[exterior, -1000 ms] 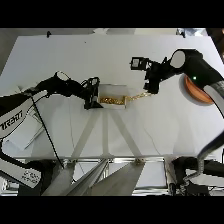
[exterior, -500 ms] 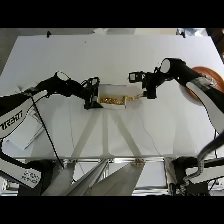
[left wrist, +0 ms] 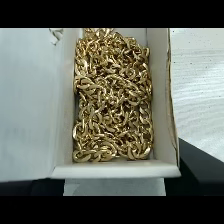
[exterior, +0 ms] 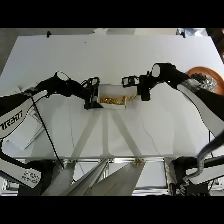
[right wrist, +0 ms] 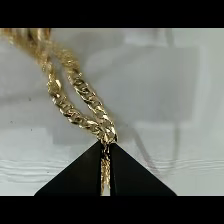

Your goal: Fold the box and place the chain.

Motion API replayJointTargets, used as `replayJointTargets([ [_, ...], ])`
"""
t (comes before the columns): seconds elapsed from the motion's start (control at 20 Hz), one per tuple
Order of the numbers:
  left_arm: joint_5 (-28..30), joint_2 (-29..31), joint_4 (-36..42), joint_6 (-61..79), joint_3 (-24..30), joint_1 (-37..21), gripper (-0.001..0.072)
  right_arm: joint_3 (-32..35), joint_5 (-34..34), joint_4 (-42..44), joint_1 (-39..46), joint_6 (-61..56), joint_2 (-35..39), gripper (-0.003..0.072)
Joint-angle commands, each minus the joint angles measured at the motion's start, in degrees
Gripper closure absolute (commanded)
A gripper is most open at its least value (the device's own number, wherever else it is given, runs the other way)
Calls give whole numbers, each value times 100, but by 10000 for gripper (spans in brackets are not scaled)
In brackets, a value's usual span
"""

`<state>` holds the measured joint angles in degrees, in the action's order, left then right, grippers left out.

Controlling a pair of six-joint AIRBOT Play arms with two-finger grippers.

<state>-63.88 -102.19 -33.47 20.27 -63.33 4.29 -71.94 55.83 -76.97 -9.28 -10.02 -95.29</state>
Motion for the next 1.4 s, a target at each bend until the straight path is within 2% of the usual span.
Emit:
replayJointTargets([
  [0.0, 2, -4, 0, 2, 0, 2, 374, -9, -232, -63, -282, -352, 623, 678],
  [0.2, 0, -2, 0, 2, 0, 2, 374, -9, -96, -17, -721, -350, 1676, 678],
  [0.35, 0, -4, 0, 2, 0, 2, 374, -9, -118, 299, -1137, -345, 2114, 680],
  [0.55, 0, -4, 0, 2, 0, 2, 374, -9, -127, 297, -1626, -369, 2094, 679],
  [0.8, 0, -2, 0, 2, 0, 2, 374, -9, -162, 57, -1694, -979, 1993, 677],
  [0.85, 2, -4, 0, 0, 0, 2, 374, -9, -199, 57, -1694, -1043, 1978, 648],
  [0.95, 2, -2, 0, 2, 0, 2, 374, -9, -385, 68, -1696, -1123, 1976, 480],
  [1.0, 0, -4, 0, 2, 0, 2, 374, -9, -466, 68, -1696, -1128, 1976, 430],
  [1.15, 0, -2, 0, 2, 0, 2, 374, -9, -621, 72, -1696, -1652, 1980, 430],
  [1.35, 2, -2, 0, 2, 0, 2, 374, -9, -946, 72, -1679, -3259, 1980, 430],
])
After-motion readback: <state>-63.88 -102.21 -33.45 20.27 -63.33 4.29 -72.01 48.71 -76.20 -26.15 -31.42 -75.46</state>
